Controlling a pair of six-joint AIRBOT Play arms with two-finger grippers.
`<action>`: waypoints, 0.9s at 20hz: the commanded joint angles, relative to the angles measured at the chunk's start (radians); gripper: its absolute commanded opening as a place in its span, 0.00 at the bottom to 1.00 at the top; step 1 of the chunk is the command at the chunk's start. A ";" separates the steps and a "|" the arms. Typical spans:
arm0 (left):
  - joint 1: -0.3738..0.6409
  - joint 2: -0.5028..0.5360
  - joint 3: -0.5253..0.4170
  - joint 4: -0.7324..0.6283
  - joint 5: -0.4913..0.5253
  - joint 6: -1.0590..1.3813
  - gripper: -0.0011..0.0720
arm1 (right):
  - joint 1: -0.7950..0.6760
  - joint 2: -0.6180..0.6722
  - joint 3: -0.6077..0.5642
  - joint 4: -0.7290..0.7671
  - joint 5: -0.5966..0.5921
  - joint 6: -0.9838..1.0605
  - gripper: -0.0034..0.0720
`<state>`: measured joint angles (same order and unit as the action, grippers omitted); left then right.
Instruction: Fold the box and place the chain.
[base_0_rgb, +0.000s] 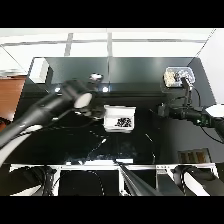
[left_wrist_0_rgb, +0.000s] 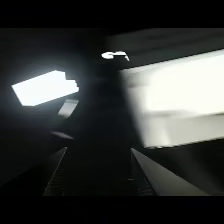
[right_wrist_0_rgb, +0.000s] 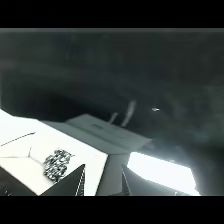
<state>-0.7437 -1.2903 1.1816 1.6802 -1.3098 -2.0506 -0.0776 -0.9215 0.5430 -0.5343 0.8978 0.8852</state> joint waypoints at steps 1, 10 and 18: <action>0.152 0.185 -0.150 0.092 -0.023 0.065 0.65 | -0.056 0.000 0.000 -0.001 0.018 0.001 0.40; 0.413 0.302 -0.649 -0.988 0.418 1.607 0.98 | -0.063 0.000 0.000 -0.002 0.077 0.082 0.40; 0.419 0.087 -0.581 -1.056 0.434 2.279 0.99 | -0.063 0.000 0.000 -0.001 0.087 0.114 0.40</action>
